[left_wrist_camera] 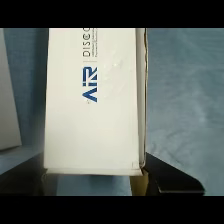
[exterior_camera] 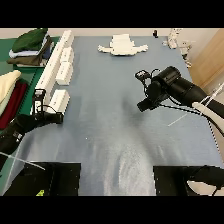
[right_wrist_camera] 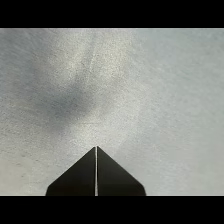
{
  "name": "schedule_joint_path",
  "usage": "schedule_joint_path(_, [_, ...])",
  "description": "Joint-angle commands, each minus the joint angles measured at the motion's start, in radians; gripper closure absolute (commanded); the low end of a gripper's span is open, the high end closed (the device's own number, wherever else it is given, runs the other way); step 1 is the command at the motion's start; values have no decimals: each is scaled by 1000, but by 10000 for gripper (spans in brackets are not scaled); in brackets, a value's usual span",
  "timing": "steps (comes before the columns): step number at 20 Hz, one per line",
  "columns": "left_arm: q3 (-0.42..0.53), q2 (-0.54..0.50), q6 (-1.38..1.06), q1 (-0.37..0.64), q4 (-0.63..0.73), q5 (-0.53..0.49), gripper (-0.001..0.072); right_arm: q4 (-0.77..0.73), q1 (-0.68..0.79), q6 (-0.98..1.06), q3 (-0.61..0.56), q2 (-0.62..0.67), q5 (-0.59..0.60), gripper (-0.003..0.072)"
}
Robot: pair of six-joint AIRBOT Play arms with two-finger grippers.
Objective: Fold the box.
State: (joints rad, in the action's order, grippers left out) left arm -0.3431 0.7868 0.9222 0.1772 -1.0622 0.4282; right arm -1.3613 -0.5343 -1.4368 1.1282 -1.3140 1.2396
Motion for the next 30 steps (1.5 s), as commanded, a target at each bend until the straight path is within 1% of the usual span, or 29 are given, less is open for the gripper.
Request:
schedule_joint_path(1, [-93, 151, 21, 15, -12, -75, 259, 0, 1, 0, 1, 0, 0, 668])
schedule_joint_path(4, [-230, 319, 20, -9, -8, -81, 260, 0, 1, 0, 1, 0, 0, 668])
schedule_joint_path(8, [-409, 499, 26, -45, -7, -81, 259, 0, 1, 0, 1, 0, 0, 667])
schedule_joint_path(10, [-479, 571, 38, -45, -8, -79, 260, 0, 1, 0, 1, 0, 0, 668])
schedule_joint_path(14, [-570, 670, 38, -45, -8, -80, 259, 0, 1, 0, 1, 0, 0, 668])
schedule_joint_path(17, [-621, 723, 38, -45, -8, -77, 260, 0, 1, 0, 1, 0, 0, 668])
schedule_joint_path(24, [-694, 776, 36, -45, -9, -85, 259, 0, 1, 0, 1, 0, 0, 668])
schedule_joint_path(30, [-705, 786, 35, -45, -9, -105, 260, 0, 1, 0, 1, 0, 0, 668])
